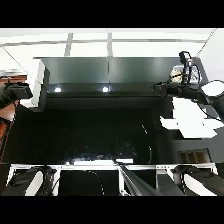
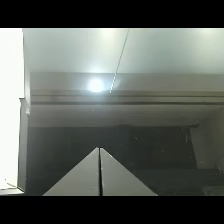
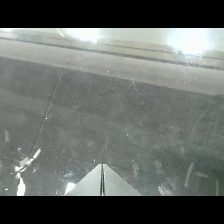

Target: Fold the box and place the chain.

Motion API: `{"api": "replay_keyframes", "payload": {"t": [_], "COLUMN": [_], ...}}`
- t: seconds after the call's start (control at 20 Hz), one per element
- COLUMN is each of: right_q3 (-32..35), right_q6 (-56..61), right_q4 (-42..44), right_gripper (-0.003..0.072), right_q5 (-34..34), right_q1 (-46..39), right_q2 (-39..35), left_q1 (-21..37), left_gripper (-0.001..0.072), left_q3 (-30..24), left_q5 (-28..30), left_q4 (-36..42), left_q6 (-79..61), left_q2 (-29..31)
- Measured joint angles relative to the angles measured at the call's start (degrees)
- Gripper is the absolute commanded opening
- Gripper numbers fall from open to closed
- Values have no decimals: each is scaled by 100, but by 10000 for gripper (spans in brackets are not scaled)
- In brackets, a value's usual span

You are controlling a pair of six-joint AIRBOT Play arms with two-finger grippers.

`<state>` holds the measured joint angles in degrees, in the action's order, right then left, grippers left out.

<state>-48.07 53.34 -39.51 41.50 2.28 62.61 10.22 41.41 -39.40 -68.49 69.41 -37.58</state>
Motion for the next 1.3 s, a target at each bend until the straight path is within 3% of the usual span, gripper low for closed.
{"api": "replay_keyframes", "payload": {"t": [0.6,0.85,0.9,0.95,1.0,1.15,1.2,1.25,1.3], "right_q3": [0,0,2,2,2,0,2,2,0], "right_q6": [4,17,26,28,26,120,326,621,1021], "right_q4": [155,890,986,1019,960,385,50,-308,-763], "right_gripper": [14,15,103,500,720,720,720,720,720], "right_q5": [-35,-658,-721,-778,-833,-846,-839,-822,-782], "right_q1": [11,15,17,15,9,-114,-225,-376,-603], "right_q2": [0,2,2,0,0,0,2,0,2], "left_q1": [0,-2,-4,-4,-4,-7,-9,-11,-13], "left_gripper": [29,29,30,30,30,34,223,650,712], "left_q3": [0,0,0,0,0,-2,-4,-9,-11], "left_q5": [0,4,9,15,24,114,164,205,240], "left_q4": [2,22,37,39,46,70,96,146,219], "left_q6": [0,0,2,2,7,20,42,61,92], "left_q2": [0,0,0,0,0,-9,-26,-72,-142]}}
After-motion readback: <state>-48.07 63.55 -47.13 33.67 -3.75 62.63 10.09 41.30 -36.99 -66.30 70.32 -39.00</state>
